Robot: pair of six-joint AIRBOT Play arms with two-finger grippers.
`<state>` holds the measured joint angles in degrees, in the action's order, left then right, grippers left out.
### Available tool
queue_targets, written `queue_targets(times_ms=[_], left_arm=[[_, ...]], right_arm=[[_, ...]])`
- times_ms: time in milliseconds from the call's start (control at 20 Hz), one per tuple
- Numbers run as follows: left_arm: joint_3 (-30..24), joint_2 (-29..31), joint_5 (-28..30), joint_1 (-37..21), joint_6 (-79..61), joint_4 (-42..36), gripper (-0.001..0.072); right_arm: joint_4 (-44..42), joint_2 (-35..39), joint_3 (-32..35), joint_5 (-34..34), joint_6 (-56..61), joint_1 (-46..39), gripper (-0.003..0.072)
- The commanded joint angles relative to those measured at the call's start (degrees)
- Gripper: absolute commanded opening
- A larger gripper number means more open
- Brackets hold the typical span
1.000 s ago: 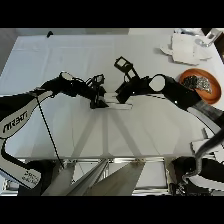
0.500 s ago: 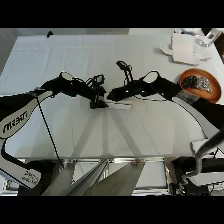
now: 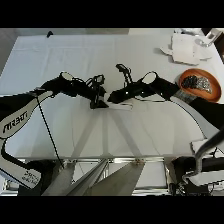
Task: Fold the box and place the chain.
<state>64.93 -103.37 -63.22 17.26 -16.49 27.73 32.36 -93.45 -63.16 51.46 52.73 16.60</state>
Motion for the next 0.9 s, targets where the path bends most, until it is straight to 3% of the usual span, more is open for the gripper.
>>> queue_targets(times_ms=[0, 400, 650, 850], left_arm=[[0.02, 0.00, 0.02, -0.02, 0.02, -0.02, 0.0394], [0.02, 0.00, 0.02, -0.02, 0.02, -0.02, 0.0394], [0.02, 0.00, 0.02, -0.02, 0.02, -0.02, 0.0394], [0.02, 0.00, 0.02, -0.02, 0.02, -0.02, 0.0394]], right_arm=[[0.94, 0.02, 0.00, 0.02, 0.37, 0.48, 0.0009], [0.24, 9.77, 0.02, -2.62, -4.87, -0.87, 0.0010], [-0.63, 14.69, 1.60, 6.40, -6.71, -8.33, 0.0010], [-4.31, 14.08, 9.49, 9.70, -6.82, -14.93, 0.0008]])
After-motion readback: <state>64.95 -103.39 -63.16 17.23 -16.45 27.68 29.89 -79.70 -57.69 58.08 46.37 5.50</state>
